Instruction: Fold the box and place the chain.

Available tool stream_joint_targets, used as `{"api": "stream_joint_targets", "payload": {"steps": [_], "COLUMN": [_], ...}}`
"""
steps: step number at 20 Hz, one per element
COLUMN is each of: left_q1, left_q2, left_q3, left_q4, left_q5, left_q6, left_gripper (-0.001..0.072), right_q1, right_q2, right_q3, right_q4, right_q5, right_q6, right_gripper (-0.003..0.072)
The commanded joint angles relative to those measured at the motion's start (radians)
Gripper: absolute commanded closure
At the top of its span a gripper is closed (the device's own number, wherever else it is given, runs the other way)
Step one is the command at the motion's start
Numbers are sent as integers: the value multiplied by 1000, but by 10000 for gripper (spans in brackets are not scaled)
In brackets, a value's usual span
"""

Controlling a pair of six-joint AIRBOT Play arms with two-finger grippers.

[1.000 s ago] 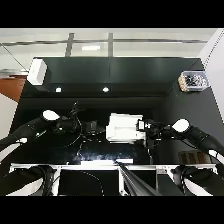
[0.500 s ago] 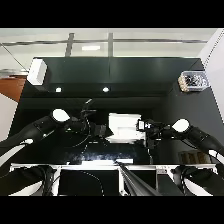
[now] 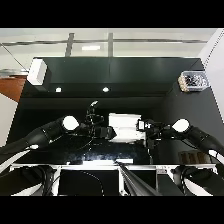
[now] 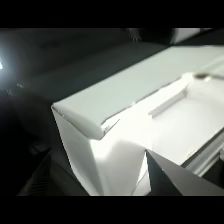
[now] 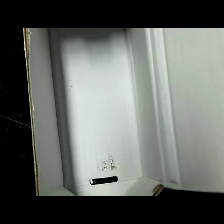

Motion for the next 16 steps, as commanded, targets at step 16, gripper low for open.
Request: {"api": "stream_joint_targets", "payload": {"steps": [16], "left_q1": [-229], "left_q2": [-278], "left_q3": [503], "left_q4": [791], "left_q5": [-494], "left_q6": [-909], "left_gripper": [236], "right_q1": [-1], "right_q2": [0], "right_q3": [1], "right_q4": [-4], "right_q5": [0], "right_q6": [0], "right_gripper": [153]}}
